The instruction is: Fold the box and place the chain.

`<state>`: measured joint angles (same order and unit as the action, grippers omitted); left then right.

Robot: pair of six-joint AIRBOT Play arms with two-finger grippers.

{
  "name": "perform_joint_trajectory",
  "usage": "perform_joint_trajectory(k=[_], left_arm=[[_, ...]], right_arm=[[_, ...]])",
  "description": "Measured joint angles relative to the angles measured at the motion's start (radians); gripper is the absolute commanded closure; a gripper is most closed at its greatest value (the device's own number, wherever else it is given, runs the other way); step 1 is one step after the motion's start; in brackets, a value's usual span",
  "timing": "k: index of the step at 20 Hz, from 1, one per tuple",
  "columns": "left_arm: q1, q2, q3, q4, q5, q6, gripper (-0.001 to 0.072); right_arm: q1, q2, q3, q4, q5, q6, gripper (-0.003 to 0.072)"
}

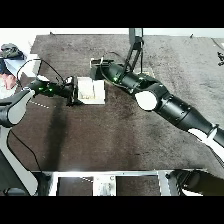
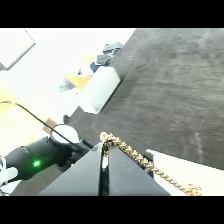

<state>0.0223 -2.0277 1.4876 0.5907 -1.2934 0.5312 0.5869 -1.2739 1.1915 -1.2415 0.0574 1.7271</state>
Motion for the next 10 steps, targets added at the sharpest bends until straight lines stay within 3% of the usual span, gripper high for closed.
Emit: perform_joint_trajectory(k=[10], left_arm=[[0.000, 0.000, 0.000, 0.000, 0.000, 0.000, 0.0411]], right_arm=[[0.034, -0.224, 0.001, 0.086, -0.037, 0.003, 0.0699]])
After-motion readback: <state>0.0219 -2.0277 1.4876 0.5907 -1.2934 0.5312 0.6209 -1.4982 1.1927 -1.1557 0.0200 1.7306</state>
